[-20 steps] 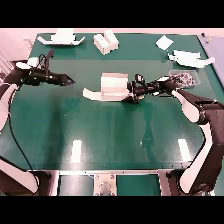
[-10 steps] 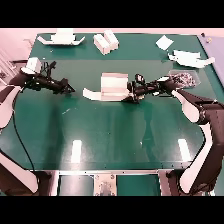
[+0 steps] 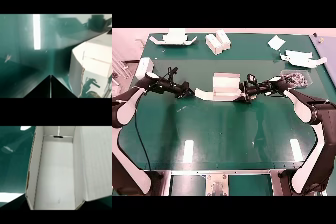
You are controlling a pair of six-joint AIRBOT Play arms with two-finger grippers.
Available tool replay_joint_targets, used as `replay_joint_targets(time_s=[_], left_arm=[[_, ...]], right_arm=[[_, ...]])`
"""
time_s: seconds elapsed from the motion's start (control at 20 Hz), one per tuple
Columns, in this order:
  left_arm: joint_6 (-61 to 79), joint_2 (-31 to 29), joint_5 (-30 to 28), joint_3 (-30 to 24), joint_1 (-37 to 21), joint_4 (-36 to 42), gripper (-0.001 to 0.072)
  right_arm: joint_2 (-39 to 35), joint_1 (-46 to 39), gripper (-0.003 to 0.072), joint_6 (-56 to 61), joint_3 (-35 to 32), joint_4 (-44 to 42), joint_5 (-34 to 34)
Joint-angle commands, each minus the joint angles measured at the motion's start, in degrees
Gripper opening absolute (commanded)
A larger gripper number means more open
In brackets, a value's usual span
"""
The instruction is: Fold the box and place the chain.
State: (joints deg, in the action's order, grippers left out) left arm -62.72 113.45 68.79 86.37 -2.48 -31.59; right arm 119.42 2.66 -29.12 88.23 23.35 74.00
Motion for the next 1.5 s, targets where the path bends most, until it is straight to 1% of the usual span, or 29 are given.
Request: replay_joint_targets(time_s=[0.0,0.25,0.45,0.55,0.65,0.7,0.75,0.85,0.95,1.0,1.05,1.45], left_arm=[[1.2,1.2,-0.3,1.4,1.6,3.2,0.0020],[1.0,1.2,0.1,1.5,4.4,1.8,0.0020],[-0.5,1.2,1.2,1.4,4.6,0.5,0.0019],[-0.5,1.2,1.4,1.4,4.6,1.6,0.0020],[0.2,1.2,3.2,1.5,4.6,5.8,0.0020],[1.3,1.2,5.0,1.8,4.7,8.4,0.0020],[2.2,1.2,6.3,2.7,5.0,9.1,0.0021],[2.8,1.1,6.3,5.0,5.3,9.0,0.0021],[2.7,1.1,6.1,5.8,5.3,8.0,0.0023],[2.7,1.1,6.3,5.8,5.3,7.8,0.0105],[2.7,1.1,6.1,5.8,5.3,7.9,0.0249],[3.1,1.1,6.6,5.8,6.0,7.7,0.0248]], right_arm=[[0.0,0.0,0.0540,0.0,0.0,0.0,0.0],[0.0,0.0,0.0540,0.0,0.0,0.0,0.0],[0.0,0.0,0.0540,0.0,0.0,0.0,0.0],[0.0,0.0,0.0540,0.0,0.0,0.0,0.0],[0.0,0.0,0.0540,0.0,0.0,0.0,0.0],[0.0,0.0,0.0540,0.0,0.0,0.0,0.0],[0.0,0.0,0.0540,0.0,0.0,0.0,0.0],[0.0,0.0,0.0540,0.0,0.0,0.0,0.0],[0.0,0.0,0.0540,0.0,0.0,0.0,0.0],[0.0,0.0,0.0540,0.0,0.0,0.0,0.0],[0.0,0.0,0.0540,0.0,0.0,0.0,0.0],[0.0,0.0,0.0540,0.0,0.0,0.0,0.0]])
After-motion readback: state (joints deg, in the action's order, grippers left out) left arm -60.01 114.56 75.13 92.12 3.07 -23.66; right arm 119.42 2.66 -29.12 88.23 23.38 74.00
